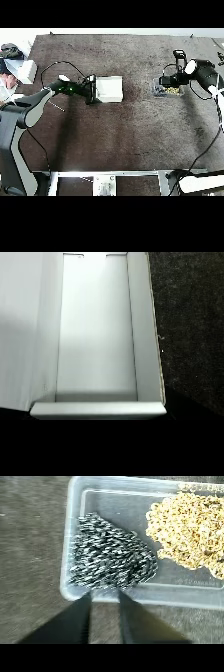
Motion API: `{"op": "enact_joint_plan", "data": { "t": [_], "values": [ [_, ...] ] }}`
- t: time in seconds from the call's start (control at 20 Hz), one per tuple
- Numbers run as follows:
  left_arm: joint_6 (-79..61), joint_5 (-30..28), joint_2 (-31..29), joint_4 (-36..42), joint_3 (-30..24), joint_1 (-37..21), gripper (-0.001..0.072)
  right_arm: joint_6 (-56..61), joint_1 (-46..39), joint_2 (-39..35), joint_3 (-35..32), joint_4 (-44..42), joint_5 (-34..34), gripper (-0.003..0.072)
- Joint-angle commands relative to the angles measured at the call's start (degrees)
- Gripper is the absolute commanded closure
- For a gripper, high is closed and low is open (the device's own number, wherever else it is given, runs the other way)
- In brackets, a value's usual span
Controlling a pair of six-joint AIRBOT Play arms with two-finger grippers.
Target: Fold the box and place the chain.
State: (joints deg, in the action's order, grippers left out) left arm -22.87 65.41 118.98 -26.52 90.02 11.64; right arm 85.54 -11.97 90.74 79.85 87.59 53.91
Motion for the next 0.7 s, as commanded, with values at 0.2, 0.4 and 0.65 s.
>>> {"op": "enact_joint_plan", "data": {
  "t": [0.2,0.4,0.65],
  "values": [
    [0.1,0.0,0.0,0.0,0.0,0.0,0.0357,-8.0,-1.4,8.5,3.8,-5.7,1.7,0.0420],
    [0.1,0.0,0.0,0.0,0.0,0.0,0.0357,-8.0,-1.4,9.9,3.8,-5.8,0.4,0.0420],
    [0.1,0.0,0.0,0.0,0.0,0.0,0.0357,-8.0,-1.2,11.6,3.9,-5.9,0.5,0.0535]
  ]
}}
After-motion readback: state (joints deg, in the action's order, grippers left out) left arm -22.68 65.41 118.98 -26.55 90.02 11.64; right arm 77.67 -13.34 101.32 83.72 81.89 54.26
